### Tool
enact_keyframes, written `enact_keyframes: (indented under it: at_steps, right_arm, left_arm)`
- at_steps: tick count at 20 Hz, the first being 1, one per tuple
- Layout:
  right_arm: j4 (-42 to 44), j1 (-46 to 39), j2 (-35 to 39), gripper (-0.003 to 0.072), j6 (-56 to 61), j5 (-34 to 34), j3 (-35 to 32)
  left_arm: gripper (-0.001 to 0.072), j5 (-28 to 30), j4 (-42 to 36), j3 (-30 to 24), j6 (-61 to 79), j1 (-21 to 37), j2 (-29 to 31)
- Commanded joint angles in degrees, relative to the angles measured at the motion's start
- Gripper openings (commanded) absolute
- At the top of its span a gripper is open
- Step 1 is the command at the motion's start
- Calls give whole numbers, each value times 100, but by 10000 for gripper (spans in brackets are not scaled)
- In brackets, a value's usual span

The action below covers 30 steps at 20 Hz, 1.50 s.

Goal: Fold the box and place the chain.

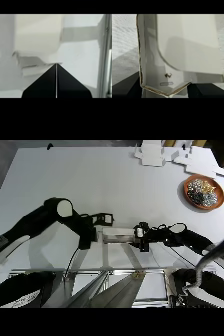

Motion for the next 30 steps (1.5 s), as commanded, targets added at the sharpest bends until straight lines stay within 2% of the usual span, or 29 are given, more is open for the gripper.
enact_keyframes:
  at_steps: [1,4,9,14,18,21,24,27,30]
  right_arm:
    - [-2,2,-2,381,-4,9,2]
    - [-2,4,-2,381,-2,9,2]
    - [-2,2,-2,381,-4,9,2]
    - [-2,2,4,381,-2,7,2]
    - [-2,4,4,381,-2,11,2]
    - [-2,2,4,381,-2,11,2]
    - [-2,2,4,381,-4,11,2]
    - [-2,2,4,381,-4,11,2]
    - [-2,4,4,381,-2,13,2]
  left_arm:
    - [2,866,-258,7,-398,-667,50]
    - [2,1845,-251,7,-702,-859,50]
    - [2,3147,-282,7,-1285,-793,50]
    - [2,3506,-297,4,-1366,-603,-72]
    - [3,3875,-645,2,-1364,-345,-592]
    - [7,3934,-780,2,-1362,-295,-1062]
    - [7,3827,-772,2,-1360,-293,-1237]
    - [7,3467,-634,2,-1360,-162,-931]
    - [3,2717,-243,2,-1362,28,-289]
